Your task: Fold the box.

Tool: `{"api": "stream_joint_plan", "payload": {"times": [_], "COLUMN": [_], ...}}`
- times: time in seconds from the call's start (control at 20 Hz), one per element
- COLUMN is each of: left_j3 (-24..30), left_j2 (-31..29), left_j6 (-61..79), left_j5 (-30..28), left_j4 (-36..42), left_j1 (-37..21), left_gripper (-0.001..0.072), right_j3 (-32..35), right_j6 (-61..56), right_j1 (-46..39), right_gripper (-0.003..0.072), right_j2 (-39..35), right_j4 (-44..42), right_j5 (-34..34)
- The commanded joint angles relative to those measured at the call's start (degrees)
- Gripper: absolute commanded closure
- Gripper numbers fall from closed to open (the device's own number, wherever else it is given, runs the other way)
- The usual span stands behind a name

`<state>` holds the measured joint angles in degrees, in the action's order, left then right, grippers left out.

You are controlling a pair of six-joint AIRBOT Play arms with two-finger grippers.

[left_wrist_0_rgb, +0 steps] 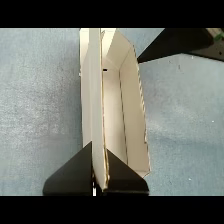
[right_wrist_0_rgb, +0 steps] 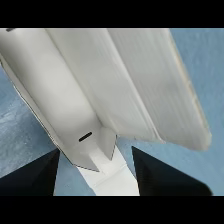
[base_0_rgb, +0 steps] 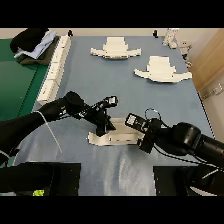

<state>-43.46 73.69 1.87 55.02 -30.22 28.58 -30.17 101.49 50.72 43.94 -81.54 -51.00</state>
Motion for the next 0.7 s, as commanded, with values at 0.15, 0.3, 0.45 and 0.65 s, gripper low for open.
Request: {"api": "stream_joint_plan", "payload": {"times": [0.15, 0.3, 0.45, 0.65], "left_j3": [0.0, 0.0, 0.0, 0.0], "left_j2": [0.0, 0.0, 0.0, 0.0], "left_j6": [0.0, 0.0, 0.0, 0.0], "left_j5": [0.0, 0.0, 0.0, 0.0], "left_j4": [0.0, 0.0, 0.0, 0.0], "left_j1": [0.0, 0.0, 0.0, 0.0], "left_gripper": [0.0694, 0.0694, 0.0694, 0.0693], "right_j3": [2.2, 2.8, 3.2, 3.3], "right_j6": [41.9, 50.2, 56.5, 60.1], "right_j1": [-19.2, -23.5, -26.0, -26.1], "right_gripper": [-0.0032, -0.0032, -0.0032, -0.0032], "right_j2": [-1.2, -0.4, 1.6, 4.2], "right_j4": [-30.7, -34.6, -39.1, -41.3], "right_j5": [0.9, 0.6, 0.7, 0.8]}}
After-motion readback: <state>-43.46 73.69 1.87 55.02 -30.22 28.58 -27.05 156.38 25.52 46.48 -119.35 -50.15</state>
